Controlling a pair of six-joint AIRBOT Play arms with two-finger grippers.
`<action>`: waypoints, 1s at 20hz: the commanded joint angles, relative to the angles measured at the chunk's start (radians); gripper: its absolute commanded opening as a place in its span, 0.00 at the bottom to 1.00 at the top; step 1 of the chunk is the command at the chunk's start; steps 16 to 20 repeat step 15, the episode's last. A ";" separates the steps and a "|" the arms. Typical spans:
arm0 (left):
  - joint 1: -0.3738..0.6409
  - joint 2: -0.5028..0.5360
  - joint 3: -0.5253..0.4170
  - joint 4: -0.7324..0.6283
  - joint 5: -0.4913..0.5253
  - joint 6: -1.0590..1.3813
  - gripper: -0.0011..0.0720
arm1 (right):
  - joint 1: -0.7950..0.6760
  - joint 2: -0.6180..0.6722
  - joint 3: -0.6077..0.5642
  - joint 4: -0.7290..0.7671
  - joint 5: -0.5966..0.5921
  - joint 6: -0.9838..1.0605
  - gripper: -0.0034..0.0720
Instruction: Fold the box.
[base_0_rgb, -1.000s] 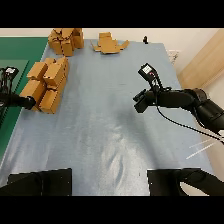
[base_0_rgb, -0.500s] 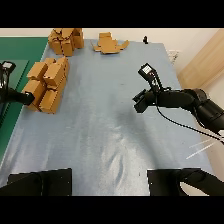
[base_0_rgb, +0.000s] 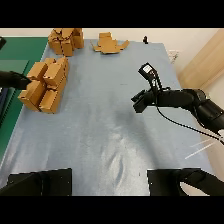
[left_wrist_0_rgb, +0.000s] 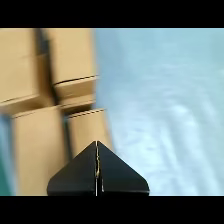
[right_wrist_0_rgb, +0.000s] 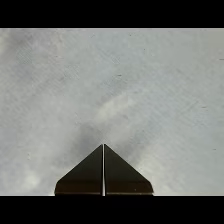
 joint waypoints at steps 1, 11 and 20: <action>-0.146 0.015 -0.003 -0.116 -0.128 0.005 0.03 | 0.001 -0.017 0.001 0.144 0.003 0.000 0.05; -0.508 0.014 -0.024 -0.075 -0.057 -0.055 0.04 | 0.000 -0.031 0.001 0.153 -0.031 -0.001 0.05; -0.508 0.014 -0.024 -0.075 -0.172 -0.054 0.04 | 0.000 -0.031 0.001 0.153 -0.032 -0.001 0.05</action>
